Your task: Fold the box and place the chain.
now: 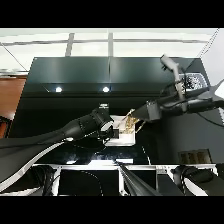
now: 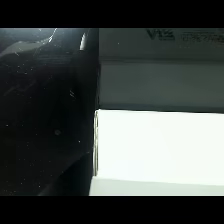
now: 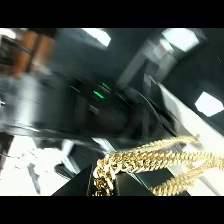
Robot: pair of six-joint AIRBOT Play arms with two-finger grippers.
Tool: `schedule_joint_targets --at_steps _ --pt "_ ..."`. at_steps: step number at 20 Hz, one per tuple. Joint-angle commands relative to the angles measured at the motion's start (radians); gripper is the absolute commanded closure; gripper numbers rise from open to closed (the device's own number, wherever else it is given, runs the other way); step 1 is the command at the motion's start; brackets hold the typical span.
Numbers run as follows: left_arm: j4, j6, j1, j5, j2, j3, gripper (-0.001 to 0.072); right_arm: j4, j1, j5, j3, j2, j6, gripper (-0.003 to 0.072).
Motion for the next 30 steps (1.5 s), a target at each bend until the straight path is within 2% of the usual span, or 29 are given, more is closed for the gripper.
schedule_joint_targets --at_steps 1,3,5,9,10,11,14,16,19,21,22,30 --pt "0.000 0.000 0.000 0.000 0.000 0.000 0.0681 -0.104 0.061 -0.101 -0.104 -0.001 0.042 0.0672" --pt "0.000 0.000 0.000 0.000 0.000 0.000 0.0681 -0.113 0.083 -0.187 -0.185 -0.005 0.056 0.0671" --pt "0.000 0.000 0.000 0.000 0.000 0.000 0.0681 -0.116 0.084 -0.215 -0.240 -0.010 0.066 0.0670" --pt "0.000 0.000 0.000 0.000 0.000 0.000 0.0681 -0.142 0.082 -0.216 -0.252 -0.010 0.065 0.0663" --pt "0.000 0.000 0.000 0.000 0.000 0.000 0.0681 -0.142 0.074 -0.216 -0.252 -0.009 0.065 0.0489" --pt "0.000 0.000 0.000 0.000 0.000 0.000 0.0681 -0.144 0.055 -0.200 -0.249 -0.008 0.064 0.0250" --pt "0.000 0.000 0.000 0.000 0.000 0.000 0.0681 -0.257 -0.079 -0.122 -0.204 0.003 0.042 0.0229" --pt "0.000 0.000 0.000 0.000 0.000 0.000 0.0681 -0.393 -0.194 -0.151 -0.204 0.018 0.027 0.0229" --pt "0.000 0.000 0.000 0.000 0.000 0.000 0.0681 -0.616 -0.243 -0.368 -0.297 0.018 0.027 0.0229" --pt "0.000 0.000 0.000 -0.001 0.000 0.000 0.0681 -0.614 -0.240 -0.514 -0.377 0.016 -0.023 0.0213" --pt "0.000 0.000 0.000 0.000 0.000 0.000 0.0681 -0.617 -0.229 -0.571 -0.405 0.013 -0.084 -0.0034" --pt "0.000 0.000 0.000 0.000 0.000 0.000 0.0681 -0.636 -0.178 -0.875 -0.428 -0.129 -0.293 -0.0034"
